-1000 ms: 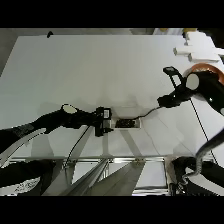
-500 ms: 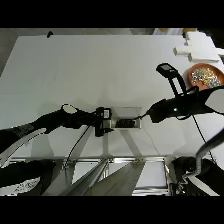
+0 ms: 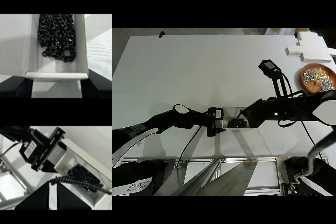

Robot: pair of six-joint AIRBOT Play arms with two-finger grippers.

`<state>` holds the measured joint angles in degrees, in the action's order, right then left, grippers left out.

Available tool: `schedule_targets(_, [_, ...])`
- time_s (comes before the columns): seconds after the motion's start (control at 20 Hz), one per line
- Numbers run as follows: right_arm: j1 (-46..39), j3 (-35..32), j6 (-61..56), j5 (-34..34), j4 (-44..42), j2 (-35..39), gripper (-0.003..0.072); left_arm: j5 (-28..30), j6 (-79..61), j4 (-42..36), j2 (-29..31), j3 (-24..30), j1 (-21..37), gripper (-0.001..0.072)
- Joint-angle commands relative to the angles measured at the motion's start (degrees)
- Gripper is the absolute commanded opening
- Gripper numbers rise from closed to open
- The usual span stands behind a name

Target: Fold the box and place the chain.

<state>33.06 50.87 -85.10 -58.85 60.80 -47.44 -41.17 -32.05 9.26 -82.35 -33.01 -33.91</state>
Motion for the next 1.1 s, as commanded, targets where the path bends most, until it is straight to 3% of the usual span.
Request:
schedule_targets(0.0, [0.92,-2.4,-0.02,3.8,0.57,-2.75,0.0015,0.0,-0.02,0.02,0.0,0.02,0.0,0.0073])
schedule_targets(0.05, [0.92,-3.43,-0.04,3.63,1.2,-3.82,0.002,-0.07,-0.02,0.0,0.0,0.02,0.0,0.0073])
schedule_targets(0.15, [0.92,-4.44,0.07,3.1,2.6,-5.46,0.0137,-0.09,-0.02,0.0,0.0,0.02,0.0,0.0073])
schedule_targets(0.25, [0.87,-4.35,0.11,4.22,5.53,-5.75,0.0148,-0.2,-0.02,0.0,0.0,0.02,0.0,0.0073])
schedule_targets(0.3, [0.02,-3.82,0.11,4.57,7.41,-5.77,0.02,-0.2,-0.02,0.0,0.0,0.02,0.0,0.0073])
schedule_targets(0.55, [-13.64,0.44,0.13,3.65,11.13,-5.77,0.0195,-0.22,-0.02,0.0,0.0,0.02,0.0,0.0073])
schedule_targets(0.65, [-20.39,0.44,0.11,3.02,15.47,-6.19,0.0045,-0.22,-0.02,0.0,0.0,0.02,0.0,0.0073])
schedule_targets(0.7, [-23.37,0.44,0.09,2.05,18.29,-6.99,0.0014,-0.22,-0.02,0.0,0.0,0.02,0.0,0.0073])
schedule_targets(0.9, [-30.18,-0.04,0.04,-2.4,23.5,-13.79,0.0016,-0.2,-0.02,0.0,0.0,0.02,0.0,0.0073])
schedule_targets(0.95, [-30.42,-0.57,0.04,-1.97,23.43,-15.56,0.0074,-0.22,-0.02,0.0,0.0,0.02,0.0,0.0073])
schedule_targets(1.05, [-30.01,-1.49,0.07,-1.09,23.19,-18.71,0.0347,-0.22,-0.02,0.0,0.0,0.02,0.0,0.0073])
